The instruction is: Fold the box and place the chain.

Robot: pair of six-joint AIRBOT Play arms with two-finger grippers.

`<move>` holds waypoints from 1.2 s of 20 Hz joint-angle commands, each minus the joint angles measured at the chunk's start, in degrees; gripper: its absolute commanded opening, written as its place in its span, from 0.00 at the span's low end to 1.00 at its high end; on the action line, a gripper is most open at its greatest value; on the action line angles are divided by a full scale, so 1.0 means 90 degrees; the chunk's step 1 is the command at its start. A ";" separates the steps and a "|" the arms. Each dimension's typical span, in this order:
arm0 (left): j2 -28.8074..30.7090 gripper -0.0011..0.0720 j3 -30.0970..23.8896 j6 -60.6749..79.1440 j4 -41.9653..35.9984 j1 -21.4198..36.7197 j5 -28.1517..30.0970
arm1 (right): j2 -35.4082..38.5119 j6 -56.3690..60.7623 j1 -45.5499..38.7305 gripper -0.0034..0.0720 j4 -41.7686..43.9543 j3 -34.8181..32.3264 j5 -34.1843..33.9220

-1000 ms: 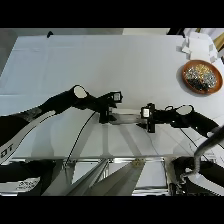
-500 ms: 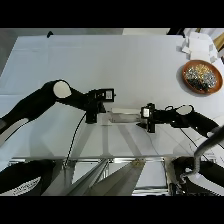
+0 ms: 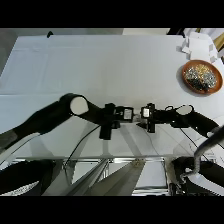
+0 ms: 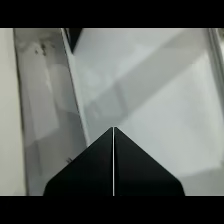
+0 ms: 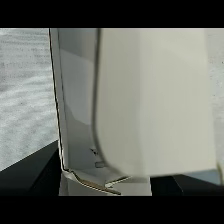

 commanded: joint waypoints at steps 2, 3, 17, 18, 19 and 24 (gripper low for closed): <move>-0.0376 0.02 0.0005 -0.0410 -0.0537 -0.0231 0.2361 | 0.0000 0.0000 -0.0002 0.50 0.0002 0.0000 0.0002; -0.0398 0.02 0.0005 -0.0687 -0.0726 -0.0187 0.2800 | 0.0000 0.0000 -0.0002 0.50 0.0000 0.0000 0.0000; -0.1231 0.02 0.0005 -0.1137 -0.0865 -0.0092 0.3451 | 0.0000 0.0000 -0.0002 0.50 0.0000 0.0000 0.0000; -0.1122 0.02 0.0005 -0.1139 -0.0726 -0.0078 0.3424 | 0.0000 0.0000 -0.0002 0.50 0.0000 0.0000 0.0002; -0.0976 0.02 0.0005 -0.1139 -0.0503 -0.0036 0.3354 | 0.0000 0.0000 -0.0002 0.50 0.0000 0.0000 0.0000; 0.0100 0.03 0.0002 -0.1141 0.1013 0.0554 0.1977 | 0.0000 0.0000 -0.0002 0.50 0.0000 0.0000 0.0000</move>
